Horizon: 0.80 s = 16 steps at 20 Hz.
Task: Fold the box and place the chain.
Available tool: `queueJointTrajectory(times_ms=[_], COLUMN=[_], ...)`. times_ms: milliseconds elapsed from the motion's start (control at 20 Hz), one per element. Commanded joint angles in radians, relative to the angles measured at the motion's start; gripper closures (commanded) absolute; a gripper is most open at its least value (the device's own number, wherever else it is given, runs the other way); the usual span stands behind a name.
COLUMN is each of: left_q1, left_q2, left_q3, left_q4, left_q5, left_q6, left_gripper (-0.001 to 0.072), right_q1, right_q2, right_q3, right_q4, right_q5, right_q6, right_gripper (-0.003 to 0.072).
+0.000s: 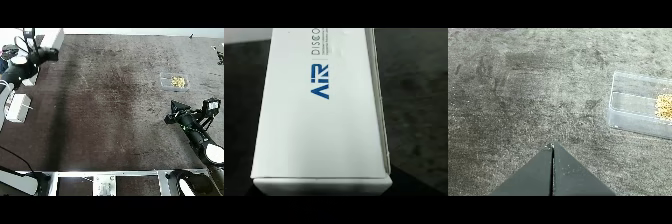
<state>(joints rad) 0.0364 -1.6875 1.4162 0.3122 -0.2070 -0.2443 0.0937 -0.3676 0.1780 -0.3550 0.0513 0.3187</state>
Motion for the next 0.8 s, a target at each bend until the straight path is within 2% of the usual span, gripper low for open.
queueJointTrajectory(times_ms=[0, 50, 150, 350, 750], left_q1=[0.009, 0.012, 0.026, 0.055, 0.076], left_q2=[-0.011, -0.031, -0.073, -0.130, -0.157], left_q3=[-0.119, -0.127, -0.129, -0.133, -0.134], left_q4=[0.048, 0.048, 0.047, 0.047, 0.048], left_q5=[0.249, 0.250, 0.187, 0.166, 0.172], left_q6=[-0.073, -0.073, -0.074, -0.082, -0.097], left_gripper=[0.0701, 0.0702, 0.0702, 0.0701, 0.0700], right_q1=[-0.001, -0.001, -0.001, -0.001, -0.001], right_q2=[0.001, 0.001, 0.001, 0.001, 0.001], right_q3=[0.000, 0.000, 0.000, 0.000, 0.000], right_q4=[0.000, 0.000, 0.000, 0.000, 0.000], right_q5=[0.000, 0.000, 0.000, 0.000, 0.000], right_q6=[0.000, 0.000, 0.000, 0.000, 0.000], right_gripper=[0.0678, 0.0678, 0.0679, 0.0678, 0.0678])
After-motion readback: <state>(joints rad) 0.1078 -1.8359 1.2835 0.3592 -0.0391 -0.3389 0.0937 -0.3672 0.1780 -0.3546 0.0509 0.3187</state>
